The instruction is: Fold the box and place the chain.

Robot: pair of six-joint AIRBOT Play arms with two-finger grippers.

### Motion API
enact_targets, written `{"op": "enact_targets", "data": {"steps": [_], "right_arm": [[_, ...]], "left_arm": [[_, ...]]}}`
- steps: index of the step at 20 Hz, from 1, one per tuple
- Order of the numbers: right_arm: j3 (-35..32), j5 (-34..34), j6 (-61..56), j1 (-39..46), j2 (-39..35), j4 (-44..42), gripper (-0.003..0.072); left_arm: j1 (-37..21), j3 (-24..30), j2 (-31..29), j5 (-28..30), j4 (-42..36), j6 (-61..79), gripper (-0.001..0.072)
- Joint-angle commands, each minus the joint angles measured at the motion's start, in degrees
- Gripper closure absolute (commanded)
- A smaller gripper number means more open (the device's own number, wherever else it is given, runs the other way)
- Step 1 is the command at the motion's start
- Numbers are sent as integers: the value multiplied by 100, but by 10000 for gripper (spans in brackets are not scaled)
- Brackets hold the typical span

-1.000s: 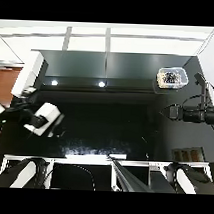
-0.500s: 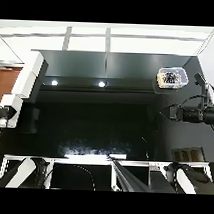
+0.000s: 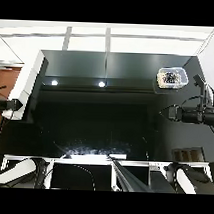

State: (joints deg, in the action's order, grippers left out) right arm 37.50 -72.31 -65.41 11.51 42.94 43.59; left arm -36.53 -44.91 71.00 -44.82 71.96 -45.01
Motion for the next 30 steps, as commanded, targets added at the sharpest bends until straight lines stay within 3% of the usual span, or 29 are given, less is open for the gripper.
{"op": "enact_targets", "data": {"steps": [1, 2, 3, 5, 9, 12, 13, 15, 18, 21, 23, 24, 27, 30], "right_arm": [[-2, 4, -160, 4, 0, -2, 667], [-2, -20, -173, 2, 0, -4, 667], [-2, -66, -170, 2, 0, -7, 667], [-2, -129, -168, 2, 0, -4, 667], [33, -348, -168, 2, -2, -2, 667], [442, -378, -264, 2, -2, 4, 668], [693, -426, -278, 2, -2, 50, 669], [1252, -463, -402, -87, -4, 470, 669], [1593, -374, -857, -570, -17, 1600, 668], [1239, 345, -1261, -1353, -98, 2415, 671], [525, 1416, -1810, -1902, -238, 2835, 672], [181, 1934, -1939, -2122, -267, 3139, 672], [-59, 2315, -2033, -2258, -267, 3858, 666], [-59, 2308, -2031, -2258, -267, 3840, 665]], "left_arm": [[208, -264, 446, 328, 11, -42, 415], [203, -323, 474, 337, 28, -153, 329], [203, -367, 455, 341, 33, -243, 33], [205, -533, 339, 31, 166, -743, -1], [214, -1104, -101, -1537, 570, -1049, 0], [262, -1460, -570, -2430, 431, -2304, 3], [319, -1528, -730, -2658, 385, -2966, 78], [527, -1532, -1034, -3084, 254, -3700, 678], [1451, -1307, -1585, -2894, -269, -3620, 684], [3198, -511, -2444, -1574, -278, -3567, 684], [4415, 240, -2863, -748, 627, -3272, 684], [4763, 492, -2968, -658, 1067, -3560, 683], [4986, 927, -3158, -531, 826, -3912, 683], [4975, 1086, -3220, -321, 507, -3919, 682]]}}
